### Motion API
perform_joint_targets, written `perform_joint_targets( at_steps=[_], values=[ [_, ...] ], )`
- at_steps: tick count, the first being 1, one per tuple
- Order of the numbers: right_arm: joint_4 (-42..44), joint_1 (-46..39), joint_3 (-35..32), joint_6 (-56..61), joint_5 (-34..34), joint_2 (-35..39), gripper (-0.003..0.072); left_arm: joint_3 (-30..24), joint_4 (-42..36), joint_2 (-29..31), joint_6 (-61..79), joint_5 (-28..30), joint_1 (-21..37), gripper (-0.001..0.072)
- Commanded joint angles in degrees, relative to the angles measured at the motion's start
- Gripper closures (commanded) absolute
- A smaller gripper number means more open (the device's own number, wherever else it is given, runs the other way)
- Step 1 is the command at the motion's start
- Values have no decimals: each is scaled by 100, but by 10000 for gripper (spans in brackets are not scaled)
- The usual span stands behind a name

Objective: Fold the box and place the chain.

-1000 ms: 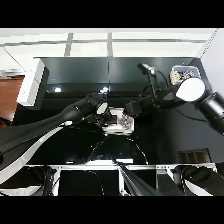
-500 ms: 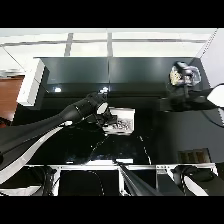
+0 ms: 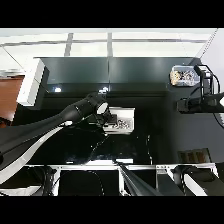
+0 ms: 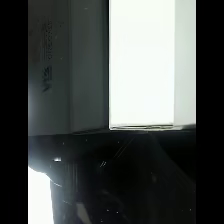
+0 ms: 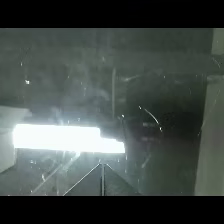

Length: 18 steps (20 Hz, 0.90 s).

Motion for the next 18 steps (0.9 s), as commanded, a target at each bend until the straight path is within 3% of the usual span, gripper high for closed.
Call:
perform_joint_targets(
  at_steps=[1, 4, 5, 6, 7, 11, 13, 16, 18],
  values=[
    [144, -37, -190, -2, -356, 11, 674, 4, 17, 2, -391, 92, 4, 686],
    [144, -37, -247, -7, -361, 11, 674, 87, 0, 22, -402, 83, 2, 661],
    [142, -35, -245, -7, -358, 11, 674, 188, 13, 37, -402, 24, 4, 520],
    [142, -37, -245, -7, -363, 11, 674, 326, 66, 59, -376, -46, 2, 319],
    [144, -37, -245, -7, -372, 11, 674, 487, 162, 103, -354, -122, 2, 181],
    [144, -37, -245, -4, -372, 11, 674, 868, 474, 577, 479, -490, 7, 178],
    [144, -37, -245, -2, -376, 11, 674, 822, 785, 955, 927, -1062, 7, 179],
    [149, -37, -245, -2, -372, 11, 674, 385, 1856, 1565, 1189, -1834, 142, 178],
    [149, -37, -245, -2, -367, 11, 674, -216, 1958, 1965, 1191, -1823, 658, 179]
  ],
)
